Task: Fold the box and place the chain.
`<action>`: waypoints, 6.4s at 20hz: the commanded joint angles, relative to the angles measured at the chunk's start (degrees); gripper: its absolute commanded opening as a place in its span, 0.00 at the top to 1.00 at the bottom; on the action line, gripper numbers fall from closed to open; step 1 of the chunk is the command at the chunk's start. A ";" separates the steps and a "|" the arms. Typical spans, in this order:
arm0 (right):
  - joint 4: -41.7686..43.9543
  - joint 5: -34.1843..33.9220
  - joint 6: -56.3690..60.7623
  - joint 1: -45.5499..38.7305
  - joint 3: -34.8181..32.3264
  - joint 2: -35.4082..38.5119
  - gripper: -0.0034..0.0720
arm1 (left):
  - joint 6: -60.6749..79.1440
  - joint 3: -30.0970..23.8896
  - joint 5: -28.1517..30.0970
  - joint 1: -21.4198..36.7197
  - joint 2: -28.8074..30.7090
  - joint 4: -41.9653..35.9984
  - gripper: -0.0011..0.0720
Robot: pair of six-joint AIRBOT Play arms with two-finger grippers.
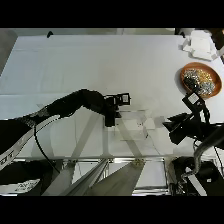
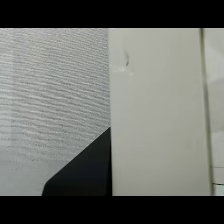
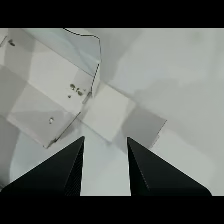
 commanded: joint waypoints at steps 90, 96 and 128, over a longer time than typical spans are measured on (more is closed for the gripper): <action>32.65 -16.59 -74.93 -4.04 -7.69 -30.82 0.04 | 0.00 0.00 0.02 0.00 0.02 0.07 0.97; 33.29 -16.81 -74.99 -4.04 -7.56 -32.22 0.04 | 0.00 0.00 0.02 0.00 0.02 0.07 0.97; 36.11 -15.45 -79.19 -8.85 -7.45 -32.96 0.04 | 0.00 0.00 0.02 0.00 0.02 0.07 0.97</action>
